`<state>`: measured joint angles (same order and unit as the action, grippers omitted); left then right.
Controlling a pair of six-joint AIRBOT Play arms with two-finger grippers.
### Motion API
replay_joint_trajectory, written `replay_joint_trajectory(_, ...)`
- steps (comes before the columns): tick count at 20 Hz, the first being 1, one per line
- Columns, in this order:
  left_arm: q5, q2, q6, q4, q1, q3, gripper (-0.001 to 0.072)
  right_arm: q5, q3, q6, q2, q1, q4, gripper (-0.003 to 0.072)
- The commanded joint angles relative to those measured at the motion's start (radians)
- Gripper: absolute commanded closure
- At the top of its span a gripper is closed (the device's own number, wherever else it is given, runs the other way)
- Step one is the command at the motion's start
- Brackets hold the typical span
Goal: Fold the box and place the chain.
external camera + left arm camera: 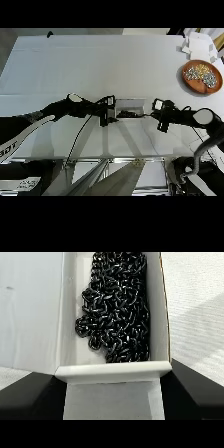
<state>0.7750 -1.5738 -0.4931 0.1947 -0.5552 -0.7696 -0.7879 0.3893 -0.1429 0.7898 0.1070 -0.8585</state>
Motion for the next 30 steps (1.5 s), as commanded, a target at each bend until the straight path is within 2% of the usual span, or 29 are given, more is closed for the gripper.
replay_joint_trajectory(1, 0.0, 0.0, 0.0, 0.0, 0.0, -0.001, 0.0458, -0.043, 0.0, -0.286, -0.112, 0.0, 0.212, 0.0666)
replay_joint_trajectory(3, 0.0, 0.0, 0.0, 0.0, 0.0, -0.001, 0.0458, -0.031, 0.0, -0.297, -0.11, 0.034, 0.372, 0.0666)
replay_joint_trajectory(5, 0.0, 0.0, 0.0, 0.0, 0.0, -0.001, 0.0458, 0.048, 0.003, -0.298, -0.089, 0.112, 0.428, 0.0665)
replay_joint_trajectory(10, 0.0, 0.0, 0.0, 0.0, 0.0, -0.001, 0.0458, 0.23, 0.048, -0.305, 0.1, 0.344, 0.441, 0.0665)
replay_joint_trajectory(12, 0.0, 0.0, 0.0, 0.0, 0.0, -0.001, 0.0458, 0.298, 0.08, -0.35, 0.173, 0.388, 0.441, 0.0656)
replay_joint_trajectory(14, 0.0, 0.0, 0.0, 0.0, 0.0, -0.001, 0.0458, 0.333, 0.113, -0.424, 0.217, 0.391, 0.44, 0.0571)
replay_joint_trajectory(16, 0.0, 0.0, 0.0, 0.0, 0.0, -0.001, 0.0458, 0.375, 0.127, -0.439, 0.222, 0.391, 0.438, 0.057)
replay_joint_trajectory(17, 0.0, 0.0, 0.0, 0.0, 0.0, -0.001, 0.0458, 0.381, 0.134, -0.44, 0.222, 0.391, 0.437, 0.0539)
replay_joint_trajectory(19, 0.0, 0.0, 0.0, 0.0, 0.0, -0.001, 0.0458, 0.333, 0.162, -0.441, 0.221, 0.391, 0.431, 0.0432)
replay_joint_trajectory(21, 0.0, 0.0, 0.0, 0.0, 0.0, -0.001, 0.0458, 0.174, 0.245, -0.441, 0.221, 0.391, 0.351, 0.0432)
replay_joint_trajectory(22, 0.0, 0.0, 0.0, 0.0, 0.0, -0.001, 0.0458, 0.091, 0.299, -0.441, 0.221, 0.391, 0.285, 0.0473)
replay_joint_trajectory(24, 0.0, 0.0, 0.0, 0.0, 0.0, -0.001, 0.0458, -0.053, 0.425, -0.441, 0.221, 0.391, 0.136, 0.0666)
replay_joint_trajectory(25, 0.0, 0.0, 0.0, 0.0, 0.0, -0.001, 0.0458, -0.089, 0.487, -0.443, 0.221, 0.391, 0.061, 0.0665)
replay_joint_trajectory(26, 0.0, 0.0, 0.0, 0.0, 0.0, -0.001, 0.0458, -0.085, 0.532, -0.456, 0.221, 0.391, -0.008, 0.0665)
replay_joint_trajectory(28, 0.0, 0.0, 0.0, 0.0, 0.0, -0.001, 0.0458, 0.0, 0.562, -0.455, 0.222, 0.385, -0.117, 0.0665)
replay_joint_trajectory(30, 0.0, 0.0, 0.0, 0.0, 0.0, -0.001, 0.0458, 0.016, 0.562, -0.455, 0.256, 0.353, -0.144, 0.0665)
